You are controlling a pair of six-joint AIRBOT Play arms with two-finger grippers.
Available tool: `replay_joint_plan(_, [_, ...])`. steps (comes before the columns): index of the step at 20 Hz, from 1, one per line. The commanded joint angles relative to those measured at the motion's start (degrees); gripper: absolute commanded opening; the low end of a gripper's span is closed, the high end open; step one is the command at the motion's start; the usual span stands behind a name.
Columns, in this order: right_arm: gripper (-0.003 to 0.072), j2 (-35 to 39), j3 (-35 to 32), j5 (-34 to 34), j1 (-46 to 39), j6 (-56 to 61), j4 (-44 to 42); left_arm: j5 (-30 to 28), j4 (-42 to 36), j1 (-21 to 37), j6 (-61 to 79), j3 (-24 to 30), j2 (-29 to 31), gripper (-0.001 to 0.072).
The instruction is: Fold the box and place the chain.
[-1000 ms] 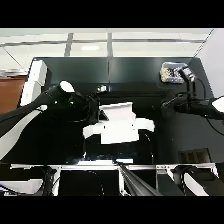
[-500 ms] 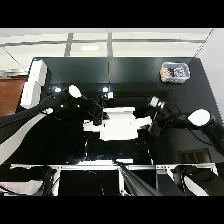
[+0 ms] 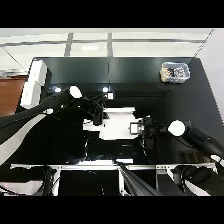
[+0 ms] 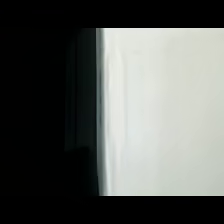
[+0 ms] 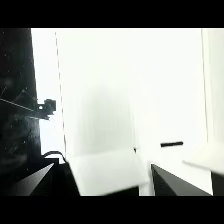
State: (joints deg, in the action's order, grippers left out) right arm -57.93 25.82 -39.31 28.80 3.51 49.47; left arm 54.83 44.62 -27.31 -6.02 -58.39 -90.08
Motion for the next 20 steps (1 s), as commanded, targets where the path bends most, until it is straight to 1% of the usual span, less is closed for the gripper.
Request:
replay_joint_plan(1, [0.0693,-1.6,-0.1,7.0,3.1,-0.7,-2.1,0.9,0.1,0.0,0.0,0.0,0.0,0.0027])
replay_joint_plan(2, [0.0693,-1.5,-0.1,8.2,2.9,-0.3,-2.3,1.1,0.1,0.0,-0.1,0.0,0.0,0.0027])
replay_joint_plan(4, [0.0693,-1.1,1.0,7.4,1.6,1.7,-2.0,1.2,0.1,0.0,-0.1,0.0,0.0,0.0027])
replay_joint_plan(5, [0.0693,-0.7,1.9,6.3,0.9,1.6,-1.7,1.4,0.1,0.0,-0.1,0.0,0.0,0.0027])
replay_joint_plan(7, [0.0693,-0.4,4.7,1.4,-0.7,1.7,-0.8,2.1,-1.0,-0.2,0.0,0.0,0.0,0.0027])
replay_joint_plan(8, [0.0692,-0.3,5.9,-0.1,-1.5,1.7,-1.0,2.7,-1.6,-0.5,0.0,0.0,0.0,0.0027])
replay_joint_plan(12, [0.0692,-0.4,7.4,1.5,-5.7,1.7,-1.5,2.4,-1.6,-0.9,0.0,0.0,0.0,0.0027])
replay_joint_plan(14, [0.0692,-0.4,7.4,-0.5,-7.5,1.6,-2.6,2.4,-1.6,-0.9,0.0,0.0,0.0,0.0027])
replay_joint_plan(16, [0.0692,-0.6,7.4,-0.9,-7.7,1.4,-2.6,2.4,-1.6,-0.9,0.0,0.0,0.0,0.0027])
replay_joint_plan(18, [0.0692,-1.9,7.4,-0.5,-7.7,-1.1,-6.2,2.4,-1.6,-0.9,0.0,0.0,0.0,0.0027])
replay_joint_plan(20, [0.0693,-4.3,7.4,-0.6,-7.7,-6.4,-12.3,2.3,-1.5,-0.9,0.1,0.0,0.0,0.0026])
